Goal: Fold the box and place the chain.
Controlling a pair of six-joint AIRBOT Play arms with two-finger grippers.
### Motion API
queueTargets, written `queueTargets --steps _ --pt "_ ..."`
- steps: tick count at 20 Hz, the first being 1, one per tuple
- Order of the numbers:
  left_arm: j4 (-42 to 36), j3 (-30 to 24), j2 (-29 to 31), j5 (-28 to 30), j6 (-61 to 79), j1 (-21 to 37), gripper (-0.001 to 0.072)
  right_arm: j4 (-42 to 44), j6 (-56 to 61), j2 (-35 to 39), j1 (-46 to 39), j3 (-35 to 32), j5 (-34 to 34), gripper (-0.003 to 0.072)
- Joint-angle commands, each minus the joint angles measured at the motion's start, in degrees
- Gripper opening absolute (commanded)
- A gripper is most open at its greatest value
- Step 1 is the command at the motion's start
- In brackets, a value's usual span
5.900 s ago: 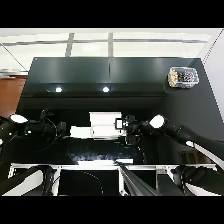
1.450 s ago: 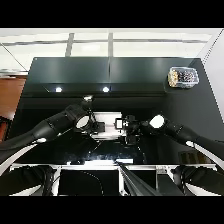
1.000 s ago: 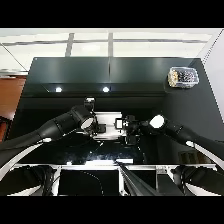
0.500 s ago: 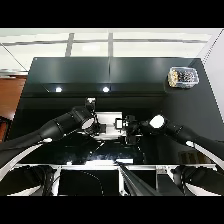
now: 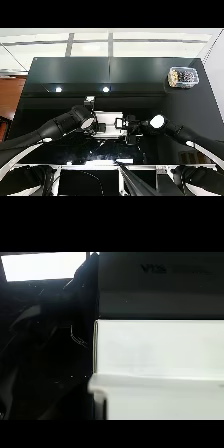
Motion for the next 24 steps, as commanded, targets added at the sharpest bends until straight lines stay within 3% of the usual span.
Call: queueTargets --steps 1,3,4,5,9,14,21,22,24 --pt "-0.20 0.04 0.00 0.81 0.11 0.00 0.0028 -0.11 -0.17 0.00 0.02 -0.02 0.15 0.0336" --pt "-0.20 0.04 0.00 0.79 0.11 0.00 0.0028 -0.07 -0.07 0.00 0.02 -0.02 0.13 0.0377" --pt "-0.20 0.04 0.00 0.79 0.11 -0.02 0.0028 -0.09 1.05 0.11 0.02 -0.02 0.09 0.0593" --pt "-0.20 0.04 0.00 0.74 0.11 0.00 0.0028 -0.31 1.97 0.57 0.00 -0.02 0.09 0.0703" --pt "-0.42 0.07 0.02 -0.04 0.13 0.00 0.0027 -7.76 8.59 7.74 -0.96 0.00 1.36 0.0702" --pt "-0.48 0.04 0.02 -0.70 0.13 -0.02 0.0027 -21.99 13.35 12.11 -4.37 -0.31 11.08 0.0702" --pt "-0.63 0.04 0.02 -0.68 0.13 0.00 0.0028 -17.25 12.22 9.38 -2.45 -1.18 5.05 0.0695" --pt "-0.66 0.04 0.02 -0.68 0.13 -0.02 0.0028 -15.98 11.28 8.90 -2.45 -1.18 5.60 0.0559" --pt "-0.66 0.04 0.02 -0.68 0.13 0.00 0.0028 -13.86 10.58 8.39 -2.45 -1.18 5.73 0.0528"
